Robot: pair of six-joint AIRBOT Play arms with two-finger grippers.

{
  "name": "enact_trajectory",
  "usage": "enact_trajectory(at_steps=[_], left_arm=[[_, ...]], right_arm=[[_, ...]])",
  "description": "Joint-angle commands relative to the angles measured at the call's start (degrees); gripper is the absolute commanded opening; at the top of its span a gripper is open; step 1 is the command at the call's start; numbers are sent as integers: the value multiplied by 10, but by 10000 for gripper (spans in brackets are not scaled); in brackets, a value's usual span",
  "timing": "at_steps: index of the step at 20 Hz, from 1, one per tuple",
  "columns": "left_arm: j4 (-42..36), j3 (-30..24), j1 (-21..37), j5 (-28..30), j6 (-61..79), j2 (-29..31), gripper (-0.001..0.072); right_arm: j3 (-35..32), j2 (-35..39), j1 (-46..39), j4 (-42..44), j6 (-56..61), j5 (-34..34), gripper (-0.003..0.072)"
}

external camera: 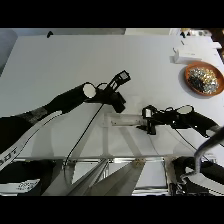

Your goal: Fold the box and place the chain.

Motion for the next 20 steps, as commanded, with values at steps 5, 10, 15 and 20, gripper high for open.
enact_trajectory(at_steps=[5,10,15,20], left_arm=[[108,0,12,-81,-9,66,4],[332,0,15,-264,-3,177,4],[257,-7,14,-266,62,150,4],[228,-14,12,-264,82,87,4]], right_arm=[[1,0,0,0,0,0,416],[1,0,0,0,0,0,416],[1,0,0,0,0,0,416],[1,0,0,0,0,0,416]])
